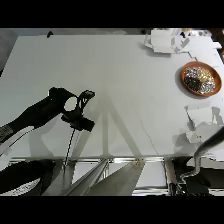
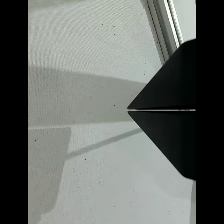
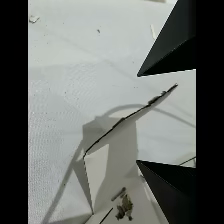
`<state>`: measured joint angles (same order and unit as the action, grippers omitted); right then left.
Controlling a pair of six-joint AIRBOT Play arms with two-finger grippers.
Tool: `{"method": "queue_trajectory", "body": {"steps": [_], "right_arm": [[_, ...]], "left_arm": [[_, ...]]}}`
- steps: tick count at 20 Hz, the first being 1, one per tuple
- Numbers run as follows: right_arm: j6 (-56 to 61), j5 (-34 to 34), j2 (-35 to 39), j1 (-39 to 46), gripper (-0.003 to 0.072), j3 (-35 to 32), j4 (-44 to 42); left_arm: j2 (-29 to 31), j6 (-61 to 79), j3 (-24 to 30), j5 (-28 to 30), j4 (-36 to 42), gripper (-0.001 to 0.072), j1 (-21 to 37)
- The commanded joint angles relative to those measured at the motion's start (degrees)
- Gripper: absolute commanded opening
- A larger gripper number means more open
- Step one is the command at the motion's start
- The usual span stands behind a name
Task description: Fold the box and place the chain.
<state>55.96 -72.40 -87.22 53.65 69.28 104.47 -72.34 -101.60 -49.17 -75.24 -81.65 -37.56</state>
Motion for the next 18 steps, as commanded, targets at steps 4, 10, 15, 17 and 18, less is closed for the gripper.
{"method": "queue_trajectory", "body": {"steps": [4, 10, 15, 17, 18], "right_arm": [[-2.5, -3.2, -4.2, 0.1, 0.0279, 0.1, -1.8], [-5.8, -11.5, -3.1, -2.5, 0.0017, 0.1, -9.3], [-5.4, -14.0, 3.0, -13.4, 0.0016, -0.1, -19.8], [-5.4, -14.5, 6.5, -18.7, 0.0015, -2.2, -26.3], [-5.5, -14.0, 8.8, -21.4, 0.0015, -4.3, -30.6]], "left_arm": [[0.0, 0.0, 0.0, 0.0, 0.0, 0.0010, 0.0], [0.0, 0.0, 0.0, 0.0, 0.0, 0.0010, 0.0], [0.0, 0.0, 0.0, 0.0, 0.0, 0.0010, 0.0], [0.0, 0.0, 0.0, 0.0, 0.0, 0.0010, 0.0], [0.0, 0.0, 0.0, 0.0, 0.0, 0.0010, 0.0]]}}
